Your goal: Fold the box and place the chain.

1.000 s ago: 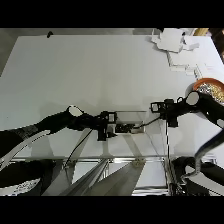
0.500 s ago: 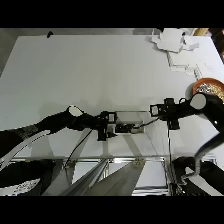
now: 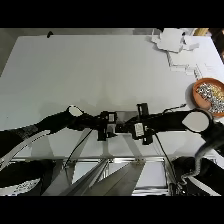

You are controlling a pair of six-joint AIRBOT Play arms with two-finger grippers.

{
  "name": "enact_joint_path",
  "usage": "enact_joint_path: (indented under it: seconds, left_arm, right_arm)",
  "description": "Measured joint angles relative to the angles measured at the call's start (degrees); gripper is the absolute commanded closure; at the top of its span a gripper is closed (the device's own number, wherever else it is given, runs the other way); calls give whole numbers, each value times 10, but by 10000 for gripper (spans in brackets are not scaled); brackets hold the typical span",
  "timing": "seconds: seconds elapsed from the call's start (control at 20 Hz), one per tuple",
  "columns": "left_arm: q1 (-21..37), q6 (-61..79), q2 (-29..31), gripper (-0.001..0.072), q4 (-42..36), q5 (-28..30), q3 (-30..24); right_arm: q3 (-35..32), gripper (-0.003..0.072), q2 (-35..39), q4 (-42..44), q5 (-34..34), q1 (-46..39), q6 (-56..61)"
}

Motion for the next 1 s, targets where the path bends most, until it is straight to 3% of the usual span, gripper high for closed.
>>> enact_joint_path:
  seconds: [0.15,0.25,0.45,0.75,1.0]
  left_arm:
    - [0,0,0,558,0,0,0]
    - [0,0,0,558,0,0,0]
    - [0,0,0,558,0,0,0]
    - [0,0,0,558,0,0,0]
    - [0,0,0,558,0,0,0]
  right_arm:
    - [0,648,-37,16,-33,34,7]
    - [0,513,-57,8,-43,44,17]
    - [7,504,-46,-66,-23,26,44]
    - [9,509,-6,-224,106,-162,56]
    - [8,504,-68,-260,103,-343,10]
